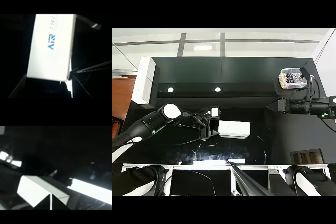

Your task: Fold the box and place the chain.

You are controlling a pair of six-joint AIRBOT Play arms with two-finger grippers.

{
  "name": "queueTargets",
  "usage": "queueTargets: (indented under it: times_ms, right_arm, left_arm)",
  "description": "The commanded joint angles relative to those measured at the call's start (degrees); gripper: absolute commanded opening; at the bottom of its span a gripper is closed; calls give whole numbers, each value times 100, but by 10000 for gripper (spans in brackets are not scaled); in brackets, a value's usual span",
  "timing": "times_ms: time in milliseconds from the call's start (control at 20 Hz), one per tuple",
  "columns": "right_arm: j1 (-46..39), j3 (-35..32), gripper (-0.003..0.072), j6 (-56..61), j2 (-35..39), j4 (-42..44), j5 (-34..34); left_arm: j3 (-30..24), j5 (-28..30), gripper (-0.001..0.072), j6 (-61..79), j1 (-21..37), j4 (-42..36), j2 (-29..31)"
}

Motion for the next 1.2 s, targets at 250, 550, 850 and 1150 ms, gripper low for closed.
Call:
queueTargets:
  times_ms: [250, 550, 850, 1150]
  right_arm:
    - [-111, -15, 38, -4, 35, -177, -319]
    - [-111, -15, 38, -98, 35, -192, -404]
    - [-114, -15, 38, -136, 35, -195, -417]
    - [-111, -15, 38, -136, 35, -197, -411]
  left_arm:
    - [1095, 90, 713, -876, -916, 251, -713]
    - [1657, 66, 712, -1226, -1338, 605, -1497]
    - [1718, 81, 711, -1449, -1270, 811, -1504]
    - [1980, -229, 712, -1620, -1268, 828, -1469]
